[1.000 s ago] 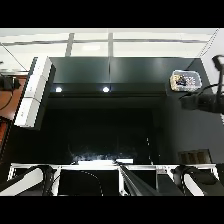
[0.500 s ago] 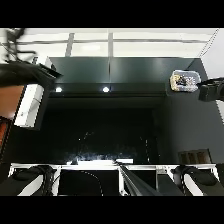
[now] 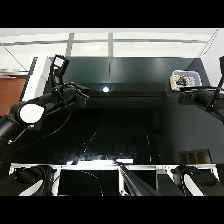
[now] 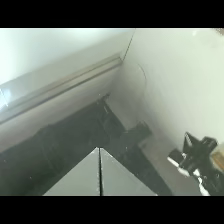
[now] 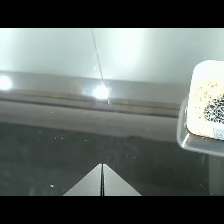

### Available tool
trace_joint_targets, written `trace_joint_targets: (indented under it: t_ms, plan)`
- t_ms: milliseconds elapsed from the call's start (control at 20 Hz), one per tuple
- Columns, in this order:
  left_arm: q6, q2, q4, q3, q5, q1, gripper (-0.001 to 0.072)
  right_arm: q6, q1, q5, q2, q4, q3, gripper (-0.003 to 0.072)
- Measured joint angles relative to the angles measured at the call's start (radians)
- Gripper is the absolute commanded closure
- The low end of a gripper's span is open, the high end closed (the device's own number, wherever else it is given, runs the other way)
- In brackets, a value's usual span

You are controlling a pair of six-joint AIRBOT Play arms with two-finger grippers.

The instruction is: Fold the box and place the chain.

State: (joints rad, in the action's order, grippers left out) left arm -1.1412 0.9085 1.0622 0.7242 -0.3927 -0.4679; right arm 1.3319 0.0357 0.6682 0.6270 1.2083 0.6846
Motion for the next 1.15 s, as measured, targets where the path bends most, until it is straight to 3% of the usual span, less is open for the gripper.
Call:
trace_joint_targets:
  t_ms: [1150]
  plan:
    - [-0.014, 0.001, 0.001, -0.019, 0.050, -0.006, 0.0683, 0.000, 0.002, -0.011, 0.000, -0.003, -0.021, 0.0673]
